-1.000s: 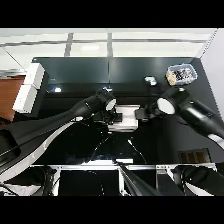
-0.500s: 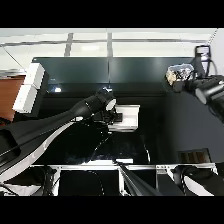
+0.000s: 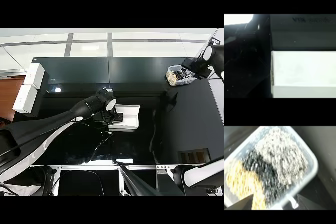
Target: Fold the box and place the chain.
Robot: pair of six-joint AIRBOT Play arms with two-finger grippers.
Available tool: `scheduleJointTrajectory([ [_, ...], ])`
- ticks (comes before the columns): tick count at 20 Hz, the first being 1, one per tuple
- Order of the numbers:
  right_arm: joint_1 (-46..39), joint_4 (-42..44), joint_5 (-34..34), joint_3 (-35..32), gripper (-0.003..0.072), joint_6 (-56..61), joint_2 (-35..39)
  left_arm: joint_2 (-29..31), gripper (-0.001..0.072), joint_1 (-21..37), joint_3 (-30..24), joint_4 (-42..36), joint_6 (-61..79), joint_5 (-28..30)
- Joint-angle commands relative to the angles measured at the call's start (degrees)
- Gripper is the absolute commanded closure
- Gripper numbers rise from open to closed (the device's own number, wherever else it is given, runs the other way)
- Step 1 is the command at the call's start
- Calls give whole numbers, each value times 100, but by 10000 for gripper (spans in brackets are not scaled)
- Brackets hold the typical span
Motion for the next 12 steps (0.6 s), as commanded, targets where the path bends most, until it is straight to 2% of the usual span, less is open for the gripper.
scheduleJointTrajectory([
  [1,-173,271,546,1394,63,-140,-1132,0,682,4,4,0,7,7],
  [4,-229,219,442,1843,63,-142,-1523,0,681,4,4,-2,9,11],
  [11,-378,103,205,1849,82,-151,-1738,0,682,4,4,0,9,20],
  [12,-365,184,157,1849,138,-214,-1794,0,682,4,4,-2,7,24],
])
